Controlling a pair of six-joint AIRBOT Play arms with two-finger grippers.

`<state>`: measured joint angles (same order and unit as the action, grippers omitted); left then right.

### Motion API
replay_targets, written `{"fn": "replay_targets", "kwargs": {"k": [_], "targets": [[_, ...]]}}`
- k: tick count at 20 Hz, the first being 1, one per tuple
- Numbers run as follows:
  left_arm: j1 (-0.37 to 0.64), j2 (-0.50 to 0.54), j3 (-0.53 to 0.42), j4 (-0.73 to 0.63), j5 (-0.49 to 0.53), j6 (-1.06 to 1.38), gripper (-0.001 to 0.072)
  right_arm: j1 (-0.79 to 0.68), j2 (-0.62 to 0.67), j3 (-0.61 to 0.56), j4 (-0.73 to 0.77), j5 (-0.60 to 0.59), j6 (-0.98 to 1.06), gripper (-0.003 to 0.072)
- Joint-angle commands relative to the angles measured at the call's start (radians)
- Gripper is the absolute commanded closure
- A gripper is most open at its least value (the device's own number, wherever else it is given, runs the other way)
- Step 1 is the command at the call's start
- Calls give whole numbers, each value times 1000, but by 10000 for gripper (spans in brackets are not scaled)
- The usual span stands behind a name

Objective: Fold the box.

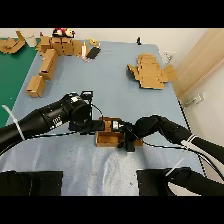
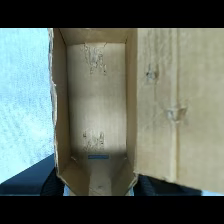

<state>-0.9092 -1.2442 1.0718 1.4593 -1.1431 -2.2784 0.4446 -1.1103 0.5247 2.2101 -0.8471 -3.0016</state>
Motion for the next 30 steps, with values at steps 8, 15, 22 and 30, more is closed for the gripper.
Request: {"fn": "replay_targets", "kwargs": {"k": [8, 15, 22, 30], "targets": [[113, 89, -132, -308, 39, 872, 699, 0, 0, 0, -3, 0, 0, 191], [537, 103, -323, -800, -71, 1853, 698, 0, 0, 0, -3, 0, 0, 191], [586, 103, -355, -782, 231, 2143, 35, -1, 0, 0, -10, 0, 0, 191], [389, 103, -523, -877, 358, 2545, 16, -1, 0, 0, -14, 0, 0, 191]]}}
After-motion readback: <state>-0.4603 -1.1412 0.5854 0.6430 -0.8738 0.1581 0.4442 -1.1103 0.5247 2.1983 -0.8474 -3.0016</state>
